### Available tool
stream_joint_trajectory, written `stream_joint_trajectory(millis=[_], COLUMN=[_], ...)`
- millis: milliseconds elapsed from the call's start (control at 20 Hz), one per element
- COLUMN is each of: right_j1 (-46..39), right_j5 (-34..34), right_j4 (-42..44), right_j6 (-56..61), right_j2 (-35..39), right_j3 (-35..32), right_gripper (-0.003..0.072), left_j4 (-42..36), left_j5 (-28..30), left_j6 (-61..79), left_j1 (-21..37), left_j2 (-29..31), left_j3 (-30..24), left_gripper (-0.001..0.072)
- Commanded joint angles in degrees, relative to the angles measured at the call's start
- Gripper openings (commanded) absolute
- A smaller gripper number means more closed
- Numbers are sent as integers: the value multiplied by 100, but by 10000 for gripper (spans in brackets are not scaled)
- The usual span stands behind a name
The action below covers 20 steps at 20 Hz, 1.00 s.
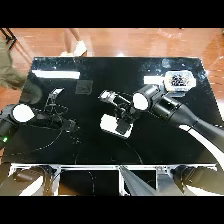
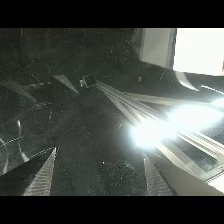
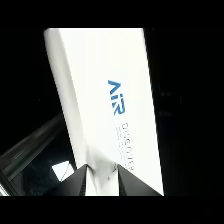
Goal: Fold the box and place the chain.
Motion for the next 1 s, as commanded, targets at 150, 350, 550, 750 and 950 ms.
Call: stream_joint_trajectory(millis=[150, 350, 550, 750, 950], right_j1=[4, 2, 2, 4, 31], right_j5=[-17, -20, -17, -17, -20], right_j4=[-9, -24, -24, -20, -9], right_j6=[48, 46, 46, 46, 70], right_j2=[-4, -4, -4, -7, -101], right_j3=[0, 0, 0, 0, 0], right_gripper=[237, 134, 134, 129, 129], left_j4=[0, 0, 0, 0, 0], left_j5=[0, 2, 2, 0, 0], left_j6=[0, 0, 0, 0, -2], left_j1=[2, 2, 2, 2, 2], left_j2=[0, 0, 0, 0, 0], left_j3=[0, 0, 0, 0, 0], left_gripper=[643, 643, 643, 643, 643])
